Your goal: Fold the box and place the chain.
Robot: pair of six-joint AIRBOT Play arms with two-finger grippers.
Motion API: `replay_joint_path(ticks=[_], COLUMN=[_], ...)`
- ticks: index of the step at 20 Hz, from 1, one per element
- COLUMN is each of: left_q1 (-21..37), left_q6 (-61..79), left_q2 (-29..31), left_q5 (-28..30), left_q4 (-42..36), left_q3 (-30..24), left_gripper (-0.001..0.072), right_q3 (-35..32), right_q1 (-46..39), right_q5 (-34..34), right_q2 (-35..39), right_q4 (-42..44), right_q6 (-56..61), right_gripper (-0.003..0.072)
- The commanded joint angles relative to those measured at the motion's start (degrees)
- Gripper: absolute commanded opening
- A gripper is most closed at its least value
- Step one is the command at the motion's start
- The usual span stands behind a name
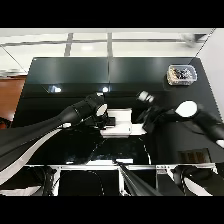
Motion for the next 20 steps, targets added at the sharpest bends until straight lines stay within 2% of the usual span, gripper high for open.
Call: replay_joint_path(ticks=[1, 3, 5, 6, 9, 11, 14, 17, 18, 19, 20], left_q1=[0.02, 0.02, 0.02, 0.02, 0.02, 0.02, 0.02, 0.02, 0.02, 0.02, 0.02], left_q6=[0.11, 0.09, 0.11, 0.09, 0.11, 0.11, 0.11, 0.11, 0.11, 0.11, 0.11], left_q2=[0.0, 0.0, 0.0, 0.0, 0.0, 0.0, 0.0, 0.0, 0.0, 0.0, 0.0], left_q5=[-0.13, -0.13, -0.13, -0.13, -0.13, -0.13, -0.13, -0.13, -0.13, -0.13, -0.13], left_q4=[0.11, 0.09, 0.11, 0.11, 0.11, 0.11, 0.11, 0.09, 0.09, 0.09, 0.09], left_q3=[0.07, 0.07, 0.07, 0.07, 0.07, 0.07, 0.07, 0.07, 0.07, 0.07, 0.07], left_gripper=[0.0029, 0.0029, 0.0029, 0.0029, 0.0029, 0.0029, 0.0029, 0.0029, 0.0029, 0.0029, 0.0029], right_q3=[2.69, -1.01, -6.14, -7.93, -9.7, -9.7, -8.48, -4.57, -3.21, -1.77, -0.42], right_q1=[-15.21, -25.51, -30.25, -30.08, -23.5, -16.59, -9.22, -8.07, -8.07, -8.07, -8.07], right_q5=[4.17, 3.21, 4.87, 6.99, 12.17, 9.62, 5.88, 10.36, 11.91, 13.79, 15.43], right_q2=[5.29, 3.67, 0.09, -2.23, -10.34, -13.79, -14.67, -14.67, -14.67, -14.67, -14.67], right_q4=[-13.62, -7.63, 2.89, 7.28, 15.32, 17.42, 19.78, 19.39, 19.39, 19.41, 19.45], right_q6=[33.33, 41.77, 39.93, 36.59, 29.51, 29.51, 27.17, 24.79, 24.85, 24.81, 24.81], right_gripper=[0.0012, 0.0013, 0.0012, 0.0013, 0.0013, 0.0013, 0.0013, 0.0015, 0.0139, 0.0463, 0.0594])
